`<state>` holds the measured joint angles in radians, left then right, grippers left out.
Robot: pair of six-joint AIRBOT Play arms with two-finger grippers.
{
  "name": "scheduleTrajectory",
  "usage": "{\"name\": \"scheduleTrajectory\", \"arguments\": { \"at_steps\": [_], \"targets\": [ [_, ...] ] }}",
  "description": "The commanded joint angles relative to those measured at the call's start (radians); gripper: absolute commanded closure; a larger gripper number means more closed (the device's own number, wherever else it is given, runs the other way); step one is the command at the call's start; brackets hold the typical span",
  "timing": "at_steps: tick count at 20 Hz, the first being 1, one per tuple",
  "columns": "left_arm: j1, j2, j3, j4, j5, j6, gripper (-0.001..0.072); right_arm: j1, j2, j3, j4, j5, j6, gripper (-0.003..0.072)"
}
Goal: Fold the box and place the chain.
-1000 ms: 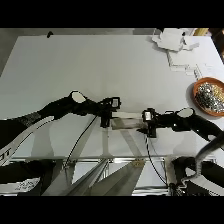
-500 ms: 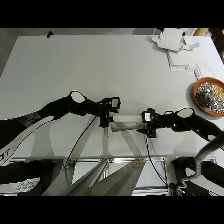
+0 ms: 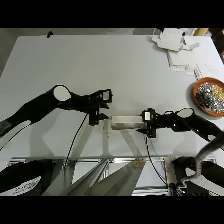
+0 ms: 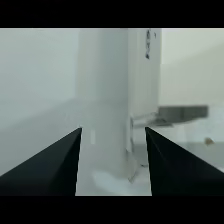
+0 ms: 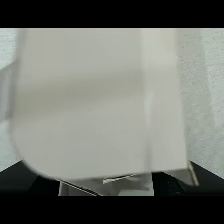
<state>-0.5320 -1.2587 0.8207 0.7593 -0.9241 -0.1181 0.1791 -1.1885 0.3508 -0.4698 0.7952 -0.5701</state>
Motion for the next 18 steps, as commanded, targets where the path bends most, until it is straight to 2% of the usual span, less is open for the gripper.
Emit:
{"name": "scheduleTrajectory", "arguments": {
  "at_steps": [1,2,4,6,7,10,12,16,18],
  "targets": [
    [-0.003,0.111,0.001,0.113,-0.158,-0.145,0.0443,0.000,0.000,0.000,-0.001,0.002,-0.003,0.0250],
    [-0.028,0.138,0.001,0.113,-0.185,-0.159,0.0716,0.000,0.000,0.000,-0.001,0.002,-0.003,0.0250],
    [-0.102,0.165,0.001,0.118,-0.193,-0.229,0.0704,0.000,0.000,0.000,-0.001,0.002,-0.003,0.0250],
    [-0.210,0.153,0.001,0.180,-0.132,-0.328,0.0704,0.000,0.000,0.000,-0.001,0.002,-0.004,0.0250],
    [-0.263,0.140,0.001,0.219,-0.069,-0.359,0.0702,0.000,0.000,0.000,-0.001,0.002,-0.003,0.0250],
    [-0.372,0.086,0.005,0.243,0.222,-0.444,0.0705,0.000,0.000,0.000,-0.001,0.002,-0.004,0.0250],
    [-0.373,0.021,0.051,0.244,0.312,-0.494,0.0705,0.000,0.000,0.000,-0.001,0.002,-0.003,0.0250],
    [-0.307,-0.145,0.201,0.244,0.331,-0.548,0.0705,0.000,0.000,0.000,-0.001,0.002,-0.004,0.0250],
    [-0.258,-0.230,0.243,0.244,0.334,-0.608,0.0705,0.000,0.000,0.000,-0.001,0.002,-0.003,0.0250]
  ]
}}
